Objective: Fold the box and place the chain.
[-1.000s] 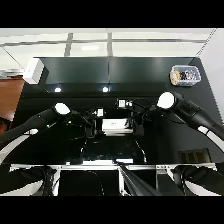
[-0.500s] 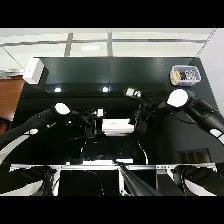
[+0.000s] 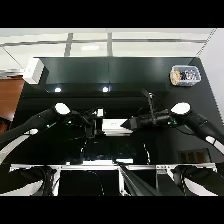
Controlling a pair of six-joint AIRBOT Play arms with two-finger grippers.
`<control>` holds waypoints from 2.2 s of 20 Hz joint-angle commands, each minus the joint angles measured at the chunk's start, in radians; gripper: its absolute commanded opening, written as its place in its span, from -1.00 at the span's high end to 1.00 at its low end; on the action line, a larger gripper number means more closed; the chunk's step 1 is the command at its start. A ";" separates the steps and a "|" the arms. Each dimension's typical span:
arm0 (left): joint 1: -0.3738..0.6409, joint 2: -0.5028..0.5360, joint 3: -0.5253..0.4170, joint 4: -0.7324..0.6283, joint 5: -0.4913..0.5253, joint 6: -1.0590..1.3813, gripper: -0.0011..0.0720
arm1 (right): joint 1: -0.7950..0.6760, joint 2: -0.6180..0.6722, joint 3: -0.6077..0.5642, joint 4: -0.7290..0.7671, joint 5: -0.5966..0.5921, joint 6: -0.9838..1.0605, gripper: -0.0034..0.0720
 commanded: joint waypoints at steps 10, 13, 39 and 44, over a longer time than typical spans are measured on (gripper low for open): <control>0.000 0.000 0.000 0.000 0.000 0.000 0.01 | 0.034 -0.100 -0.024 -0.062 -0.152 0.116 0.87; 0.000 0.000 0.000 0.000 0.000 0.000 0.01 | 0.034 -0.100 -0.024 -0.062 -0.171 0.116 0.87; 0.000 0.158 0.066 0.121 -0.040 -0.122 -0.98 | -0.608 0.341 0.120 -0.567 0.374 0.225 0.87; -0.091 0.101 0.150 -0.098 -0.002 -0.119 -0.97 | -0.635 0.342 0.119 -0.544 0.333 0.224 0.87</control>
